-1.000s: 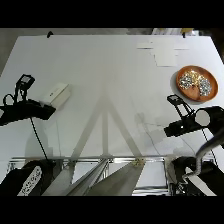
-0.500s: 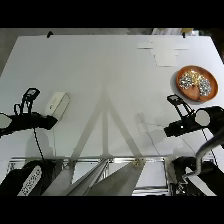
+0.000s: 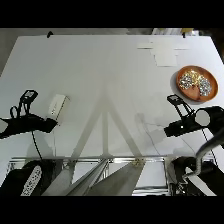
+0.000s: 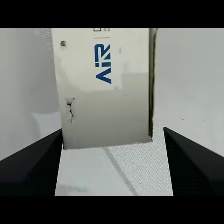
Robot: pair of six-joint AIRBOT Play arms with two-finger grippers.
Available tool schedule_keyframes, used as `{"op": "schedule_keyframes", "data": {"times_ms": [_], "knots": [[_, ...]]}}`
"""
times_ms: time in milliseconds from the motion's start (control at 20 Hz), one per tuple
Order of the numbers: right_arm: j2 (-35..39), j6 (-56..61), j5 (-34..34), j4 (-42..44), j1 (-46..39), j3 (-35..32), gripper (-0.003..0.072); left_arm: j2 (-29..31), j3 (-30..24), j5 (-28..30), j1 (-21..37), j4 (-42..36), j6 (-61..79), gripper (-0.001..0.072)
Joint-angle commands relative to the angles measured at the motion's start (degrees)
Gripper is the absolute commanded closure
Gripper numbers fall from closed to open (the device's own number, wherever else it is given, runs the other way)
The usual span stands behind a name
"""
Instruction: Fold the box and place the chain.
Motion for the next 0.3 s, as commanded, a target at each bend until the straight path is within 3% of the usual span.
{"op": "schedule_keyframes", "data": {"times_ms": [0, 250], "knots": [[-0.04, 0.02, 0.00, 0.00, -0.02, -0.02, 0.0670, 7.98, 0.00, -1.90, 0.02, 1.31, -0.13, 0.0015], [-0.04, 0.02, 0.00, 0.00, -0.02, -0.02, 0.0670, 14.34, 0.00, -2.14, 0.00, 2.12, -1.44, 0.0015]]}}
